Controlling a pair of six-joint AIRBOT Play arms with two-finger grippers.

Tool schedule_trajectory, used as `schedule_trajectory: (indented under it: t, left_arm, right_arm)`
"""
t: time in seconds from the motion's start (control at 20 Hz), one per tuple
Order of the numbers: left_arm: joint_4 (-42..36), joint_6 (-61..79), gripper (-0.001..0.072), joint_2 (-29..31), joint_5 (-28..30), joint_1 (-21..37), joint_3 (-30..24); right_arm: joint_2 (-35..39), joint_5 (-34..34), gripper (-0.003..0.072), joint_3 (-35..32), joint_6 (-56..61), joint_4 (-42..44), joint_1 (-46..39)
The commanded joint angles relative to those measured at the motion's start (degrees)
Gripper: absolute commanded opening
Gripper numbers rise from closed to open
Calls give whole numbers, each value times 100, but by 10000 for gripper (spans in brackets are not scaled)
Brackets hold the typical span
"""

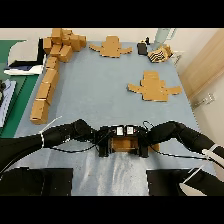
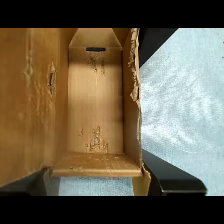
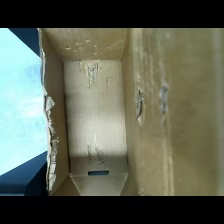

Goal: Fold the box.

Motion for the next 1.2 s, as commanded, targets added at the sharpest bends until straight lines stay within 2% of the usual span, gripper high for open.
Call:
schedule_trajectory:
  t: [0.0, 0.7, 1.15]
  left_arm:
    - [0, 0, 518, -2, 22, 2, 7]
    - [0, 0, 518, -4, 26, 2, 7]
    - [0, 0, 518, -2, 26, 2, 7]
  right_arm:
    - [4, -162, 720, 4, 195, -326, -2]
    - [26, -122, 720, 72, 1349, -1351, -39]
    - [693, -411, 720, 125, 1635, -1899, -39]
